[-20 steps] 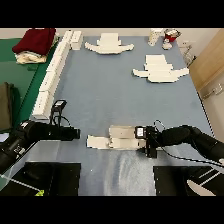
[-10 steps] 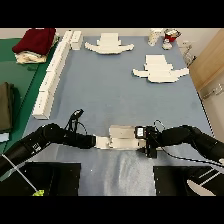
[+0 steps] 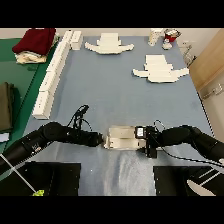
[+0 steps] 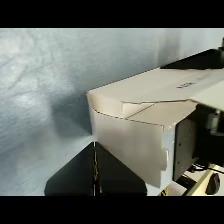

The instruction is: Fold the box.

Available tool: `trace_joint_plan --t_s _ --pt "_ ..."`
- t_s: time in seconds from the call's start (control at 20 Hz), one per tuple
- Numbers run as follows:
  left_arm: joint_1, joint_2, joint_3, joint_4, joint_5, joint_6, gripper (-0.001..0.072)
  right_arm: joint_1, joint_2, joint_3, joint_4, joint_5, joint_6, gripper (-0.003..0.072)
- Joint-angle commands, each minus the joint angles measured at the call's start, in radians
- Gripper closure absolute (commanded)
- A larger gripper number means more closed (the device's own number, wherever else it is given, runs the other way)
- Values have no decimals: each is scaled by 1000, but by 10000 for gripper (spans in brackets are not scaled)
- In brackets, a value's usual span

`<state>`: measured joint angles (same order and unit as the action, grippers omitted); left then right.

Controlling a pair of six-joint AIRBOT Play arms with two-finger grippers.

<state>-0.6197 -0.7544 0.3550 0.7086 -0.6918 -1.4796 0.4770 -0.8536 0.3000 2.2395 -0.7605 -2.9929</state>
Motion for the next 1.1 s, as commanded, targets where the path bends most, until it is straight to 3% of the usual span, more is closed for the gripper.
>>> trace_joint_plan --t_s 0.0,0.05,0.1,0.15,0.45,0.65,1.05 --pt "-3 6 23 -6 3 3 690 0 1 0 0 0 0 180" --pt "-3 5 23 -6 3 3 565 0 1 0 0 0 0 180" --pt "-3 5 23 -7 3 2 274 0 1 0 0 0 0 180" --pt "-3 5 23 -14 3 3 210 0 1 0 0 0 0 180" --pt "-4 -5 23 -60 31 3 208 0 1 0 0 0 0 180" --pt "-7 -60 64 -15 -25 -19 247 0 1 0 0 0 0 180" --pt "-261 -170 223 380 -4 -539 247 0 1 0 0 0 0 180"
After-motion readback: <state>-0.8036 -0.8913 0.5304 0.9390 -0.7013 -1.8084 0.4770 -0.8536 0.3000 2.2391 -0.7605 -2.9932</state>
